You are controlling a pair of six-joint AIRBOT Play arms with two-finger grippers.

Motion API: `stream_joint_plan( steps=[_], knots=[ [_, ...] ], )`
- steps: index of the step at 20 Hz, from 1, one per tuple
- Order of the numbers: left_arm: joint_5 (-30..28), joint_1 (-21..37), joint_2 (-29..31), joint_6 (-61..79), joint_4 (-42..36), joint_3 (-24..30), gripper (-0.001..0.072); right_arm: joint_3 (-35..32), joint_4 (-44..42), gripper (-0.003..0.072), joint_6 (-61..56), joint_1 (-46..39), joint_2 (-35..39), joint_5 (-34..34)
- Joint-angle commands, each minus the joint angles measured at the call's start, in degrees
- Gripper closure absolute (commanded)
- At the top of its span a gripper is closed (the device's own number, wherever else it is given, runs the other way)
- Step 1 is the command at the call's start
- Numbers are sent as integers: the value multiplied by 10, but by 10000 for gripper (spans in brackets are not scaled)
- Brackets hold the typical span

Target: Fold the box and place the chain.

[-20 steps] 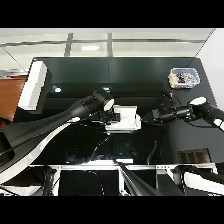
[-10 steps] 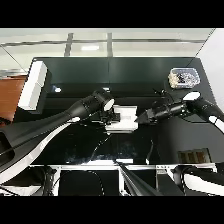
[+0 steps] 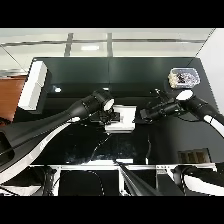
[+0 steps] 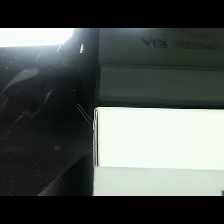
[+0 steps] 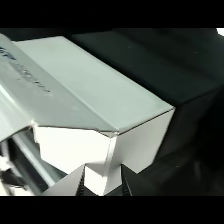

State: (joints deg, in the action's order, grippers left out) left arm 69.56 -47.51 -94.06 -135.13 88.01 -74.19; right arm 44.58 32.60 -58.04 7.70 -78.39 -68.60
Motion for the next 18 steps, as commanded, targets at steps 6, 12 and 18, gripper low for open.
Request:
stream_joint_plan(
  steps=[6,12,18],
  knots=[
    [-1,0,0,-1,-2,0,682,56,149,434,-139,53,1,29],
    [-1,0,0,-1,-2,0,682,60,169,434,-197,70,0,36],
    [-1,0,0,-1,-2,0,682,110,354,433,-342,175,0,44]
  ],
)
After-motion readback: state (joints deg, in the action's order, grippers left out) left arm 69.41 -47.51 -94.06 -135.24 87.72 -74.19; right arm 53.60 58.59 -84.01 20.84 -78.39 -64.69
